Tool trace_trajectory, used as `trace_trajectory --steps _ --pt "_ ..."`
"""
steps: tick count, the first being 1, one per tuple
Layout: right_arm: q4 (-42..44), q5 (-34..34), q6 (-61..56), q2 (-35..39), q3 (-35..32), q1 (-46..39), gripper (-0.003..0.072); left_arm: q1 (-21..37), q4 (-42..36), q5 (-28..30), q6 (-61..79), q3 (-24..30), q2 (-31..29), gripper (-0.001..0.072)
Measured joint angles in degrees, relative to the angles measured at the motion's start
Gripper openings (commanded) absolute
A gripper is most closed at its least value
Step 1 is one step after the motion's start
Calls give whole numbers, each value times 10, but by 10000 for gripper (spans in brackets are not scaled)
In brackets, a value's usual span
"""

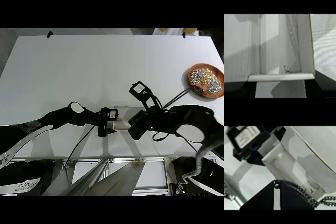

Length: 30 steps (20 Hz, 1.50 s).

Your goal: Fold the box and place the chain.

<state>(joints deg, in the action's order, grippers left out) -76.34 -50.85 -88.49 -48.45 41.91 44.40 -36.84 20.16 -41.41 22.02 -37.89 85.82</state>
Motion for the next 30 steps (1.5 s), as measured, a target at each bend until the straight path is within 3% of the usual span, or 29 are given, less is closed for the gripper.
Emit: trace_trajectory --steps 1,4,5,8,12,17,21,22,24,28,30 --pt "-1 13 0 -13 -9 0 26 0 0 0 0 0 0 275" --pt "-3 43 0 -50 -22 1 239 0 0 0 0 0 0 275" --pt "-4 51 0 -59 -24 1 259 0 0 0 0 0 0 275" --pt "-23 40 0 -69 -10 -3 242 0 0 0 0 0 0 275" --pt "-62 -53 3 -57 52 -46 18 0 0 0 0 0 0 275" --pt "-98 -190 3 -19 83 -153 17 0 0 0 0 0 0 275" --pt "-105 -190 3 -9 79 -235 18 0 0 0 0 0 0 275" --pt "-107 -176 3 -12 72 -249 39 0 0 0 0 0 0 275" --pt "-107 -152 8 -31 57 -265 210 0 0 0 0 0 0 275" --pt "-108 -122 14 -110 38 -278 238 0 0 0 0 0 0 275" --pt "-108 -115 15 -151 35 -280 290 0 0 0 0 0 0 275"
